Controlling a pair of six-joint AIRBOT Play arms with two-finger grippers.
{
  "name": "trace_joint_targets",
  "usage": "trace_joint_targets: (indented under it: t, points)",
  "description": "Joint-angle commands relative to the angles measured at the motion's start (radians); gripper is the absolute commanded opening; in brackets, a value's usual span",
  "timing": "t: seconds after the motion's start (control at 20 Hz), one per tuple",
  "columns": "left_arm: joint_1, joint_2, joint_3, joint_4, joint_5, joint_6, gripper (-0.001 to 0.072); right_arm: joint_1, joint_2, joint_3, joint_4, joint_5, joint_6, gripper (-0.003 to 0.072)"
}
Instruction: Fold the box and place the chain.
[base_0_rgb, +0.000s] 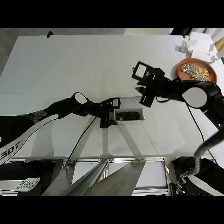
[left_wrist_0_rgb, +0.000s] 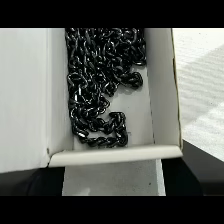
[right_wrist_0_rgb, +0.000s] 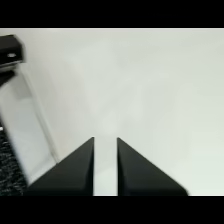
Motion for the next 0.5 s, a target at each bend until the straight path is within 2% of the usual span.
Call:
trace_joint_targets:
  t: [0.0,0.2,0.45]
  points:
    - [0.0,0.001,0.0,0.0,0.0,0.0,0.0206,-0.04,-0.1,0.026,-0.016,-0.042,-0.014,0.0044]
    - [0.0,0.001,0.0,0.0,0.0,0.0,0.0206,-0.016,-0.19,0.026,0.002,0.037,-0.033,0.0044]
    - [0.0,0.001,0.0,0.0,0.0,0.0,0.0206,-0.016,-0.174,0.025,0.106,0.253,-0.208,0.0035]
